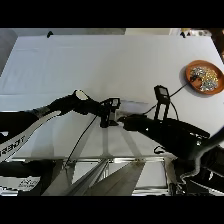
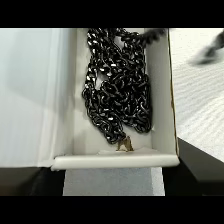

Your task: Fold the box and place the chain.

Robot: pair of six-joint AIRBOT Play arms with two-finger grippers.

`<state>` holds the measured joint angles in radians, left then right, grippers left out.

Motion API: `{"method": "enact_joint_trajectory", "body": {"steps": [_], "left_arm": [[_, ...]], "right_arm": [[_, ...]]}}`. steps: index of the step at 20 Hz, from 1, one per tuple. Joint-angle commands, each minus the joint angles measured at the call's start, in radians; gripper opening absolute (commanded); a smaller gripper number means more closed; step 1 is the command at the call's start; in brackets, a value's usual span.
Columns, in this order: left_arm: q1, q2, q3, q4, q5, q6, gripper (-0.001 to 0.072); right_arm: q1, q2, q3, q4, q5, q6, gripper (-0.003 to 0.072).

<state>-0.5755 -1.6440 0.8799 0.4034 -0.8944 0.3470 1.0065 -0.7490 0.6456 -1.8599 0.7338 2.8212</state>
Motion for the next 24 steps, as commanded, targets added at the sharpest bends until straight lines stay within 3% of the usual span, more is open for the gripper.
{"method": "enact_joint_trajectory", "body": {"steps": [1, 4, 7, 8, 9, 13, 16, 24], "left_arm": [[0.000, 0.001, 0.000, 0.000, 0.000, 0.000, 0.0211], [0.000, 0.001, 0.000, 0.000, 0.000, 0.000, 0.0211], [0.000, 0.001, 0.000, 0.000, 0.000, 0.000, 0.0211], [0.000, 0.001, 0.000, 0.000, 0.000, 0.000, 0.0211], [0.000, 0.001, 0.000, 0.000, 0.000, 0.000, 0.0211], [0.000, 0.001, 0.000, 0.000, 0.000, 0.000, 0.0211], [0.000, 0.001, 0.000, 0.000, 0.000, 0.000, 0.0211], [0.000, 0.001, 0.000, 0.000, 0.000, 0.000, 0.0211]], "right_arm": [[-0.084, 0.026, 0.001, -0.016, -0.014, -0.066, 0.0019], [-0.088, 0.026, 0.000, 0.033, -0.007, -0.148, 0.0020], [-0.089, -0.005, 0.000, 0.055, 0.080, -0.188, 0.0038], [-0.089, -0.024, 0.000, 0.060, 0.097, -0.206, 0.0169], [-0.089, -0.045, 0.000, 0.061, 0.092, -0.245, 0.0246], [-0.161, -0.075, 0.003, 0.109, 0.037, -0.299, 0.0245], [-0.241, -0.043, 0.046, 0.148, 0.039, -0.468, 0.0245], [-0.700, -0.027, 0.102, 0.171, 0.108, -0.770, 0.0248]]}}
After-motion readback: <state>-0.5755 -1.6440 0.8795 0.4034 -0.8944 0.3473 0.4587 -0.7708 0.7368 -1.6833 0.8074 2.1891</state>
